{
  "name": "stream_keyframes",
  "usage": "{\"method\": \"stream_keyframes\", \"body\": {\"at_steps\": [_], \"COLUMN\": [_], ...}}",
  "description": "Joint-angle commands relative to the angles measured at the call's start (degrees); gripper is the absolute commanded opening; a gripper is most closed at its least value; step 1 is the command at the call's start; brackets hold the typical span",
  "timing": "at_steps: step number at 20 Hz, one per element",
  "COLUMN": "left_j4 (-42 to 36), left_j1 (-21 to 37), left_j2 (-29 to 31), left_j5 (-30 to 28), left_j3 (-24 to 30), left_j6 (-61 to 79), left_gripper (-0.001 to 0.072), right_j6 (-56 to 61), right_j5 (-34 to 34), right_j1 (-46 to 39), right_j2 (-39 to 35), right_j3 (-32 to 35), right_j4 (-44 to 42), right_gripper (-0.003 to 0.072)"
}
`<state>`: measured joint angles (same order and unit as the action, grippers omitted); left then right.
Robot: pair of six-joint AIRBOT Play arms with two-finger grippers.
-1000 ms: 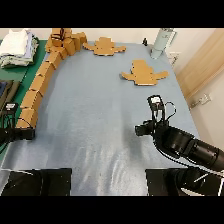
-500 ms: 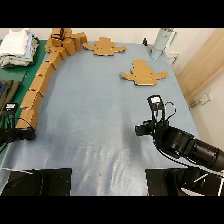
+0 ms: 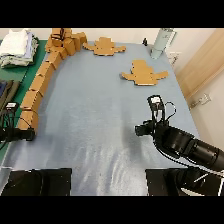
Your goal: Fold the box.
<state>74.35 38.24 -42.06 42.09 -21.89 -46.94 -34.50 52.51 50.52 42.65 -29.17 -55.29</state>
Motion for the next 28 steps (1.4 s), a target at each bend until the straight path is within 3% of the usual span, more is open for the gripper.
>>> {"method": "stream_keyframes", "body": {"at_steps": [1, 5, 10, 12, 13, 15, 16, 21, 25, 28], "left_j4": [4.55, 6.34, 4.90, -0.44, -5.25, -14.38, -17.62, -19.85, -18.58, -18.60], "left_j1": [0.07, 0.04, -0.04, -0.07, -0.07, -1.40, -3.45, -23.87, -42.45, -51.67], "left_j2": [1.16, 1.44, 1.46, 1.46, 1.44, 1.44, 1.40, -4.48, -18.49, -28.06], "left_j5": [10.69, 24.61, 32.72, 35.36, 36.61, 37.27, 36.30, 29.90, 23.50, 18.67], "left_j3": [-4.46, -9.94, -17.25, -20.98, -22.69, -25.03, -25.90, -30.75, -37.94, -43.17], "left_j6": [-3.76, -7.72, -12.98, -13.14, -13.14, -12.46, -12.55, -18.51, -23.23, -24.74], "left_gripper": [0.0698, 0.0698, 0.0698, 0.0697, 0.0652, 0.0086, 0.0013, 0.0012, 0.0012, 0.0012], "right_j6": [0.02, 0.00, 0.00, -0.02, -0.04, -0.28, -0.68, -10.03, -31.47, -39.32], "right_j5": [-0.02, 0.00, 0.00, -0.11, -0.31, -1.81, -2.84, -5.62, -4.11, 1.64], "right_j1": [-0.02, 0.00, 0.00, -0.02, -0.02, -0.28, -0.90, -10.01, -20.06, -23.61], "right_j2": [0.02, 0.02, 0.02, 0.02, 0.02, 0.02, 0.17, 4.31, 15.98, 26.23], "right_j3": [-0.02, -0.04, -0.04, -0.04, -0.04, -0.07, -0.28, -7.54, -21.27, -30.58], "right_j4": [0.02, 0.00, 0.00, 0.00, 0.02, 0.00, -0.02, -3.48, -25.07, -37.73], "right_gripper": [0.0004, 0.0004, 0.0005, 0.0005, 0.0005, 0.0004, 0.0004, 0.0004, 0.0004, 0.0005]}}
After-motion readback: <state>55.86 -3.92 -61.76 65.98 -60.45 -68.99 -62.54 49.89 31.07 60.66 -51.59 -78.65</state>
